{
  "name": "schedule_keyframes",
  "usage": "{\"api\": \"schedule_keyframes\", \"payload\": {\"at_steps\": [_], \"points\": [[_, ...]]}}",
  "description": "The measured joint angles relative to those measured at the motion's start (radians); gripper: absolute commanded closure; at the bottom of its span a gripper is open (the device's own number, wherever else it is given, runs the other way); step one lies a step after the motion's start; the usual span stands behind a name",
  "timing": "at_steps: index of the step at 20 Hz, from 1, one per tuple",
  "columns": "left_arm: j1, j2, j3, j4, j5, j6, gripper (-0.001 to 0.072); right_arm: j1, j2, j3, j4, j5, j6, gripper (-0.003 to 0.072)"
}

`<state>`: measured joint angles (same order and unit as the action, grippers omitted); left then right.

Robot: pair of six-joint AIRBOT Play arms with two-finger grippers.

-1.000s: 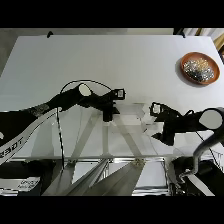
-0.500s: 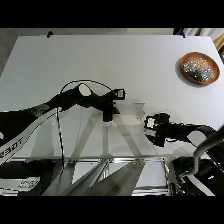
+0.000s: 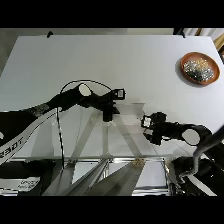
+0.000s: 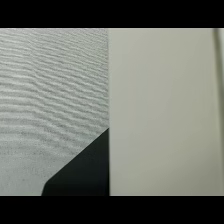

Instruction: Fold the box and place the chain.

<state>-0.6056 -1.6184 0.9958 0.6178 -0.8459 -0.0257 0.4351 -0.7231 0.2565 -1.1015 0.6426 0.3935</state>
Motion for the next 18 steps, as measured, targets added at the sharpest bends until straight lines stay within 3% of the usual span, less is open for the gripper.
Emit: {"api": "schedule_keyframes", "payload": {"at_steps": [9,18], "points": [[0.0,0.0,0.0,0.0,0.0,0.0,0.0699,0.0,-0.011,0.039,0.039,-0.034,-0.025,-0.001],[0.0,0.0,0.0,0.0,0.0,-0.001,0.0699,-0.068,-0.07,0.075,0.132,-0.024,-0.208,-0.001]]}}
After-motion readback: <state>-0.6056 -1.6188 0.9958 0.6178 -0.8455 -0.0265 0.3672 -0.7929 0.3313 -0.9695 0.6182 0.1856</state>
